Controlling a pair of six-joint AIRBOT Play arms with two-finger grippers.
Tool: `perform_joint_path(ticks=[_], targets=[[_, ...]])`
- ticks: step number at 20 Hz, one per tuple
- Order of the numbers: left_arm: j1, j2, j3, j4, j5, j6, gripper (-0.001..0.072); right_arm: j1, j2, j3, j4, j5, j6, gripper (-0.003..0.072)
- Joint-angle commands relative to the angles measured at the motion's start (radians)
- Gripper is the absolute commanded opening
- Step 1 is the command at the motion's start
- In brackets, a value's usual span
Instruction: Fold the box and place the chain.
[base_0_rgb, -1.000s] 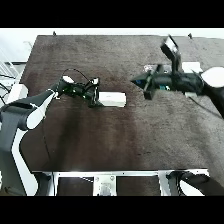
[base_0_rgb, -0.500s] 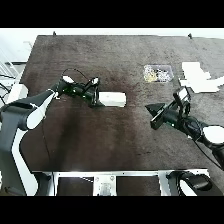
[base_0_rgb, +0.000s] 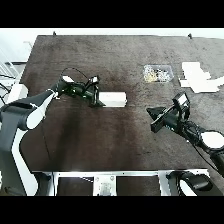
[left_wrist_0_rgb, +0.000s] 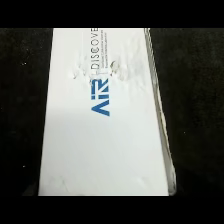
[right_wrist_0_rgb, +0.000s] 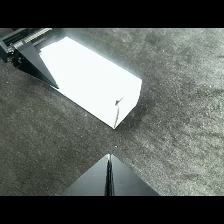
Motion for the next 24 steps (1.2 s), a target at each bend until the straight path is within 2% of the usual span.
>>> perform_joint_path(ticks=[1,4,9,12,14,19,21,24], targets=[[0.000,0.000,0.001,0.004,-0.005,-0.024,0.0650,0.000,0.001,-0.002,0.000,-0.001,0.000,0.0012],[0.000,0.000,0.001,0.009,0.002,-0.022,0.0650,0.000,0.001,-0.002,0.000,-0.001,0.000,0.0012],[0.000,0.000,0.001,0.095,0.095,-0.020,0.0650,0.000,0.001,-0.002,0.000,-0.002,0.000,0.0012],[0.000,0.000,0.001,0.095,0.101,0.008,0.0647,0.000,0.001,-0.002,0.000,-0.005,0.000,0.0012],[0.000,0.000,0.001,0.093,0.100,0.013,0.0487,0.000,0.001,-0.002,0.000,-0.005,0.000,0.0012],[0.000,0.000,0.001,0.091,0.092,0.028,0.0481,0.000,0.001,-0.002,0.000,-0.005,0.000,0.0012],[0.000,0.000,0.001,0.091,0.071,0.034,0.0017,0.000,0.001,-0.002,0.000,-0.005,0.000,0.0012],[0.002,0.006,0.001,0.091,0.057,0.025,0.0017,0.000,0.001,-0.002,0.000,-0.005,0.000,0.0012]])
